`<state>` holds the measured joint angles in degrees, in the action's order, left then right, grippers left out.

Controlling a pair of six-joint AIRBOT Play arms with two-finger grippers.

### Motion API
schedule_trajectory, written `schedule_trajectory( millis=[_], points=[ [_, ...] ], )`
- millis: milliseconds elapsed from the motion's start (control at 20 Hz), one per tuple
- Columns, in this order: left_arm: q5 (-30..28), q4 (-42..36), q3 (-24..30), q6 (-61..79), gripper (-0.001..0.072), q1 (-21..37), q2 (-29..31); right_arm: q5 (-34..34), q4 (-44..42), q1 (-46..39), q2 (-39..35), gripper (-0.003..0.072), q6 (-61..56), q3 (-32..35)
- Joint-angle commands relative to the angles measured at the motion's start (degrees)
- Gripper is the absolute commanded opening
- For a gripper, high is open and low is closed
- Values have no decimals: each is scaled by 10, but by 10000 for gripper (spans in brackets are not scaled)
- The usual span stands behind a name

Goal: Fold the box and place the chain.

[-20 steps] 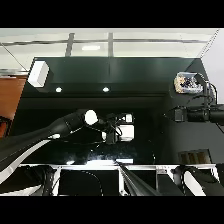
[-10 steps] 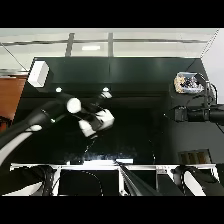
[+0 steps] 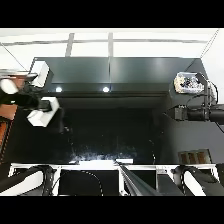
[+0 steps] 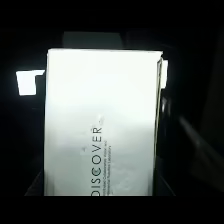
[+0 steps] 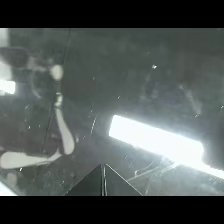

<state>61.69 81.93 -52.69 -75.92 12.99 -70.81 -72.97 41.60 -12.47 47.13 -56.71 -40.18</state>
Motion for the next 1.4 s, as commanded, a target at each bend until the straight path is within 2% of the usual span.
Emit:
schedule_trajectory(
  millis=[0,300,450,550,700,750,800,850,1000,1200,1250,1300,1350],
  points=[
    [-51,-36,-25,2,333,114,-31,33,-3,0,0,12,12,0],
    [-95,-44,-167,114,333,104,-185,38,-13,0,0,12,29,0],
    [-80,-44,-232,122,332,99,-244,38,-13,0,0,12,29,0],
    [-72,-44,-257,136,333,100,-266,42,-13,0,0,12,25,0],
    [-85,-45,-262,143,334,99,-273,42,-13,0,0,11,23,0],
    [-91,-45,-262,143,400,100,-273,42,-13,0,0,11,23,0],
    [-92,-44,-263,142,667,99,-273,42,-13,0,0,12,21,0],
    [-89,-44,-264,137,716,99,-272,42,-14,0,0,11,17,0],
    [5,-40,-312,128,717,100,-261,50,-22,0,0,11,16,0],
    [104,-48,-408,15,711,100,-215,116,-37,0,0,12,16,-7],
    [131,-42,-421,-25,687,100,-200,107,-42,0,0,12,16,-15],
    [163,-44,-428,-53,487,100,-180,85,-41,0,0,11,16,-27],
    [197,-54,-428,-53,103,98,-157,54,-41,0,0,11,16,-42]
  ],
)
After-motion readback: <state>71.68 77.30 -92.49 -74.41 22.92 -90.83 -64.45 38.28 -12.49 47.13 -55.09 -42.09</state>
